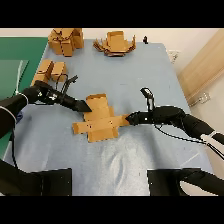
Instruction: Fold the box.
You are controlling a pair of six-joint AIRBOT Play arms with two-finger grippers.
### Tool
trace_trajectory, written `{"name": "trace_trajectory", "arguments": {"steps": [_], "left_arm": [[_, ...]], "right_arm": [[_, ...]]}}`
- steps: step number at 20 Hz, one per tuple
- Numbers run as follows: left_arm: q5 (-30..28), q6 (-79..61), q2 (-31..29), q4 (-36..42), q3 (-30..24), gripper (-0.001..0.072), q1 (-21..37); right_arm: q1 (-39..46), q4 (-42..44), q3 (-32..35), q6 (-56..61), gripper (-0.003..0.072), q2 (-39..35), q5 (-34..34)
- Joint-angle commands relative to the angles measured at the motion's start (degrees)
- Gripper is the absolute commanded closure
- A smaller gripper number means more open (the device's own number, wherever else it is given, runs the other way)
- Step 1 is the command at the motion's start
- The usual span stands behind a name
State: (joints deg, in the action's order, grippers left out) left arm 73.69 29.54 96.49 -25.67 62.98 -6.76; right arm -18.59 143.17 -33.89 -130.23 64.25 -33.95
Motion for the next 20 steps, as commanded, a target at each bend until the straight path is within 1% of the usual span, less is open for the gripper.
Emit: {"name": "trace_trajectory", "arguments": {"steps": [1, 5, 7, 8, 9, 10, 13, 15, 16, 17, 18, 19, 20], "left_arm": [[-0.8, -3.0, 1.9, 6.4, 0.5, 0.0124, -0.2], [-0.5, -3.1, 1.9, 6.5, 1.6, 0.0124, 0.2], [0.5, -3.0, 1.9, 6.4, 1.6, 0.0127, 0.3], [1.7, -3.2, 1.9, 6.3, 1.6, 0.0296, 0.3], [2.6, -3.7, 2.0, 6.3, 1.6, 0.0509, 0.3], [3.4, -4.3, 2.1, 6.2, 1.6, 0.0533, 0.3], [3.5, -4.9, 2.1, 6.2, 1.7, 0.0541, 0.0], [5.1, -8.6, 2.1, 6.2, 1.7, 0.069, -0.7], [6.2, -10.7, 2.1, 6.2, 1.7, 0.069, -0.8], [7.1, -12.6, 2.1, 6.2, 1.7, 0.069, -1.0], [8.0, -15.3, 2.1, 6.2, 2.0, 0.069, -1.0], [8.4, -17.7, 2.1, 5.9, 2.9, 0.0692, -1.0], [8.5, -19.1, 2.0, 5.9, 4.0, 0.0693, -1.0]], "right_arm": [[-0.1, -0.1, 0.0, -0.1, 0.0688, 0.0, -1.3], [-0.1, -0.2, 0.0, -0.1, 0.0687, -0.1, -1.7], [-0.1, -0.2, 0.0, -0.1, 0.0687, -0.1, -1.7], [-0.1, -0.2, 0.0, -0.1, 0.0687, -0.1, -1.6], [-0.1, -0.2, 0.0, -0.1, 0.0687, -0.1, -1.6], [-0.1, -0.2, 0.0, -0.1, 0.0687, -0.1, -1.6], [-0.1, -0.2, 0.0, 0.4, 0.0687, -0.1, -1.6], [-0.1, -0.2, 0.0, 0.6, 0.0687, -0.2, -1.6], [-0.1, -0.4, -0.1, 0.6, 0.0686, -0.4, -1.6], [0.0, -1.6, -0.5, 0.6, 0.0668, -0.8, -1.6], [0.0, -5.1, -1.0, 0.6, 0.0545, -1.5, -1.4], [0.0, -9.9, -1.8, 2.1, 0.038, -2.6, -1.5], [0.4, -15.8, -2.7, 4.6, 0.0286, -3.9, -1.8]]}}
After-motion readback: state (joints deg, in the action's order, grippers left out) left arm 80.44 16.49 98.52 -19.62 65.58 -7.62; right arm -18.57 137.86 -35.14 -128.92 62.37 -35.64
